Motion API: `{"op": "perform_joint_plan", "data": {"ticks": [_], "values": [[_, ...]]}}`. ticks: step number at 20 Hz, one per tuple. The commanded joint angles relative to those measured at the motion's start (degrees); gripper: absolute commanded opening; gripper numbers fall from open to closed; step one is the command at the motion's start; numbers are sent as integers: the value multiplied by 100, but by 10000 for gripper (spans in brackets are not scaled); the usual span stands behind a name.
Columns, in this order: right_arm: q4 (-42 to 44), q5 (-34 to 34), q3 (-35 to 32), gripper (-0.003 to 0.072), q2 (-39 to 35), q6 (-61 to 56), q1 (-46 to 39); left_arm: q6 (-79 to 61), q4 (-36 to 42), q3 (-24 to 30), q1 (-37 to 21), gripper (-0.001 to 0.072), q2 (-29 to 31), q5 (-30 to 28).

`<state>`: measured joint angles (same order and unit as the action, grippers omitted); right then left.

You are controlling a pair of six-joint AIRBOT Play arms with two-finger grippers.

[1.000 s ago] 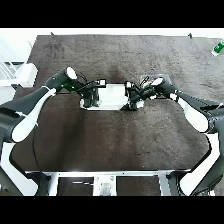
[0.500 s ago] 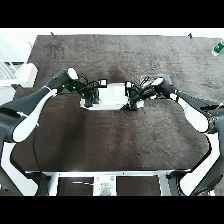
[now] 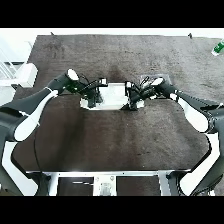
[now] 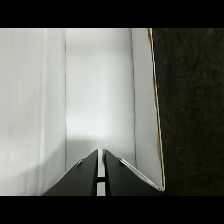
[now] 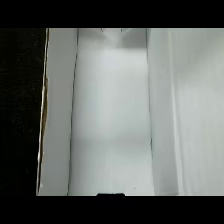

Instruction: Fold the box and place the chain.

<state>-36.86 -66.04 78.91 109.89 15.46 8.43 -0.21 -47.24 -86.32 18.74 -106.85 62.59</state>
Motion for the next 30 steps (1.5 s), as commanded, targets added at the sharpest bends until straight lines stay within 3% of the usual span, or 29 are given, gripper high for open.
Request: {"op": "perform_joint_plan", "data": {"ticks": [1,2,3,14,15,16,24,25,26,28,29,30], "values": [[2,-4,0,600,2,-4,2,-37,76,81,2,82,-20,2],[2,-4,0,600,2,-2,2,-37,79,79,2,252,-17,2],[2,-4,0,600,2,-2,2,-31,85,79,2,471,-17,-20],[2,-4,0,600,2,-2,2,15,94,79,2,509,-17,-15],[2,-4,0,599,2,-2,2,24,94,79,2,689,-17,-13],[2,-4,0,600,2,-2,2,63,94,79,2,707,-17,-26],[2,-4,0,600,2,-2,2,74,50,79,-4,700,-15,-17],[2,-4,0,600,2,-2,2,72,37,66,-13,492,-15,-7],[2,-4,0,600,2,-2,2,57,31,63,-15,345,2,13],[2,-4,0,600,2,-2,2,57,-46,63,-15,165,39,44],[2,-4,0,600,2,-4,2,57,-48,63,-15,119,48,142],[2,-4,0,600,2,-2,2,57,-48,63,-15,119,48,267]]}}
